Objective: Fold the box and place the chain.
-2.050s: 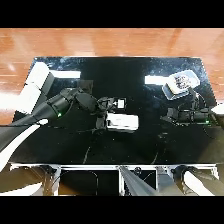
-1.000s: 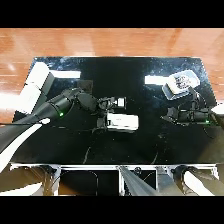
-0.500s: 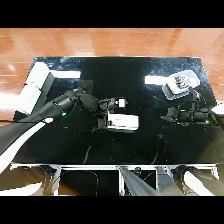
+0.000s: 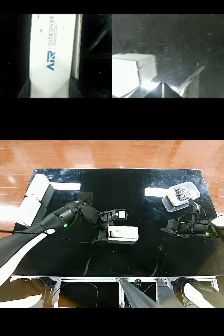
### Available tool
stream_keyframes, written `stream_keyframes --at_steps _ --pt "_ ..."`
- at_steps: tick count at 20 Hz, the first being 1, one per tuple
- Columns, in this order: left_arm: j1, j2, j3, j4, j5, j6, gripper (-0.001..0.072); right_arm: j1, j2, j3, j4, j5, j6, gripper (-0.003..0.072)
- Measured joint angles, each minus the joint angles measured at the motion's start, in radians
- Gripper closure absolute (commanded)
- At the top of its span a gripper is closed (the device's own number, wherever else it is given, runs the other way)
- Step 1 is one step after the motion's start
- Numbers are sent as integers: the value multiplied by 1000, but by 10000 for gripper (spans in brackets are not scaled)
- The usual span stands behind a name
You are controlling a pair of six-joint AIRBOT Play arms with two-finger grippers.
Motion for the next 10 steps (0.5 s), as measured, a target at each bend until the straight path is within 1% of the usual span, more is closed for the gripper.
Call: stream_keyframes --at_steps 2,5,8,10 --pt "4 21 10 8 14 -56 693 0 0 0 0 1 0 653" --pt "25 80 17 38 47 -182 693 0 0 0 1 3 0 653" --pt "82 150 8 111 139 -345 694 0 0 0 2 3 0 653" --pt "139 204 -10 174 204 -442 694 0 0 0 2 3 -5 653"
